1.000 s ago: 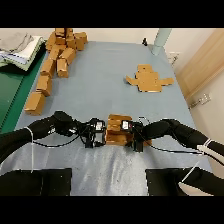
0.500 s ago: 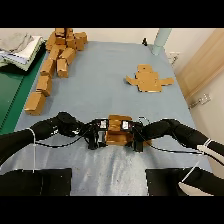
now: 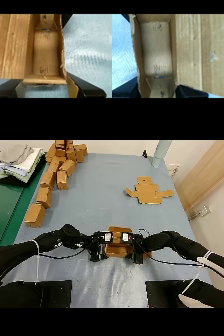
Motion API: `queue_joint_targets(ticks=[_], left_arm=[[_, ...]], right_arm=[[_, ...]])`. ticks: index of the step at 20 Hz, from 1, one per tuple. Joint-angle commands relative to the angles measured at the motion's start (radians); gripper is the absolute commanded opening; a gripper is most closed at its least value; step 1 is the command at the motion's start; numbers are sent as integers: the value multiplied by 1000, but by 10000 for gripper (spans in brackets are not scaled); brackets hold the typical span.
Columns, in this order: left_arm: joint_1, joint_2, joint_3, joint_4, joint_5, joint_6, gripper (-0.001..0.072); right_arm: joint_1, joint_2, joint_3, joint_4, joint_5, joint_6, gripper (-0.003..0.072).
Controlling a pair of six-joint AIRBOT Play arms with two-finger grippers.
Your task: Fold the box.
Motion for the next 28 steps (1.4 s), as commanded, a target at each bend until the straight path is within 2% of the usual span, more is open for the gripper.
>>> queue_joint_targets(ticks=[1,2,3,6,8,14,28], left_arm=[[-8,-11,13,28,14,-40,686],[-8,-14,19,40,14,-59,667],[-8,-17,21,47,14,-66,576],[-14,-19,24,66,14,-74,566],[-16,-20,24,66,16,-75,485],[-16,-20,24,46,51,-91,491],[-16,-20,23,47,51,-93,489]], right_arm=[[0,0,0,0,0,0,461],[0,0,0,0,0,0,461],[0,0,0,0,0,0,461],[0,0,0,0,0,0,461],[0,0,0,0,0,0,461],[0,0,0,0,0,0,461],[0,0,0,0,0,0,461]])
